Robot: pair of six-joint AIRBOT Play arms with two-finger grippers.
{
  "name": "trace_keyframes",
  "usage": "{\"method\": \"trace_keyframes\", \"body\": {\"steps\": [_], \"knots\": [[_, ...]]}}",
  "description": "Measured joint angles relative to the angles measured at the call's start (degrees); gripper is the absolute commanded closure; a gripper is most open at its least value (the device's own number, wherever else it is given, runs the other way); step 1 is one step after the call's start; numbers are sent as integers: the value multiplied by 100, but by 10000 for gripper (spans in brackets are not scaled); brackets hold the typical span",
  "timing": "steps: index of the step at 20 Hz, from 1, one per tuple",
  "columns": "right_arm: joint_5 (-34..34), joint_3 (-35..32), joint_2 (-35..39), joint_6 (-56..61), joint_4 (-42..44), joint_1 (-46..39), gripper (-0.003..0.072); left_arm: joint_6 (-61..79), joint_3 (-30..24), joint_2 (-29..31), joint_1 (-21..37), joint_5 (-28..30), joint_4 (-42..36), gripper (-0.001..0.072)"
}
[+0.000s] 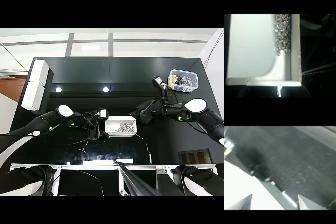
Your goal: Fold the box and place the chain.
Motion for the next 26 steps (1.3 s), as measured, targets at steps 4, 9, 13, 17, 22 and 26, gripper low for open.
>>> {"method": "trace_keyframes", "body": {"steps": [4,9,13,17,22,26], "knots": [[540,278,-55,-404,-170,68,-10,0,0,0,0,0,0,245],[1108,638,-70,-962,-647,146,-10,0,0,0,0,0,0,245],[1283,721,-70,-1104,-1486,614,-10,0,0,0,0,2,2,245],[1095,745,-70,-1080,-1930,901,-10,0,0,0,0,2,2,245],[1093,752,-70,-970,-2122,997,-10,0,0,0,0,2,0,245],[1014,750,-107,-857,-2238,1025,-11,0,0,0,0,2,0,245]]}}
